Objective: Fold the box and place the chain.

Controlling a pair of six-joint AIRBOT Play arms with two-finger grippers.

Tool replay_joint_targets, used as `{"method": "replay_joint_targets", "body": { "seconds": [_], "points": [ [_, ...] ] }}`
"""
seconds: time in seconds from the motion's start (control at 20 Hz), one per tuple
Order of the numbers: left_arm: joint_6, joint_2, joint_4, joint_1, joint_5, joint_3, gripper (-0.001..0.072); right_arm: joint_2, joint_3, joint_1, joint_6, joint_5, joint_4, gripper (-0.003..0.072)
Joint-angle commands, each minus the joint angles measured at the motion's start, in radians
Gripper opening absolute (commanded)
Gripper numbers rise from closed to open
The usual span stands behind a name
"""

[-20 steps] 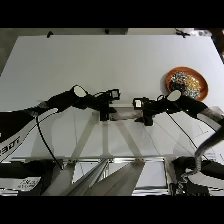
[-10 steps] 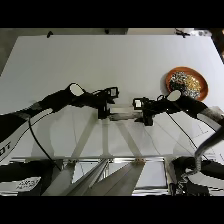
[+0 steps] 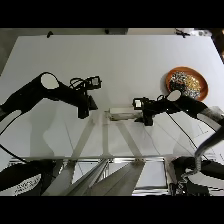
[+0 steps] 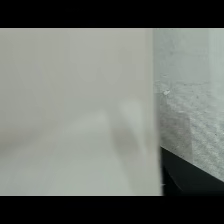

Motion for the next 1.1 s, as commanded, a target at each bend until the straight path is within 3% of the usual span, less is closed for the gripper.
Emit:
{"method": "replay_joint_targets", "body": {
  "seconds": [0.0, 0.15, 0.35, 0.6, 0.7, 0.8, 1.05],
  "points": [
    [-0.095, 0.028, -0.054, -0.042, -0.211, 0.001, 0.0003, 0.000, 0.000, 0.000, 0.000, 0.000, 0.001, 0.0404],
    [-0.033, 0.025, -0.203, -0.192, -0.091, 0.001, 0.0004, 0.000, 0.000, 0.000, 0.000, 0.000, 0.001, 0.0404],
    [0.013, -0.027, -0.322, -0.373, 0.291, 0.001, 0.0005, 0.000, 0.000, 0.000, 0.000, 0.000, 0.001, 0.0404],
    [-0.157, -0.112, -0.338, -0.388, 0.734, 0.001, 0.0003, 0.000, 0.000, 0.000, 0.000, 0.000, 0.000, 0.0404],
    [-0.210, -0.127, -0.338, -0.363, 0.856, 0.001, 0.0003, 0.000, 0.000, 0.000, 0.000, 0.000, 0.000, 0.0404],
    [-0.227, -0.139, -0.338, -0.332, 0.887, 0.001, 0.0002, 0.000, 0.000, 0.000, 0.000, 0.000, 0.000, 0.0404],
    [-0.238, -0.168, -0.334, -0.296, 0.790, 0.001, 0.0002, 0.000, 0.000, 0.000, 0.000, 0.001, 0.001, 0.0404]
  ]
}}
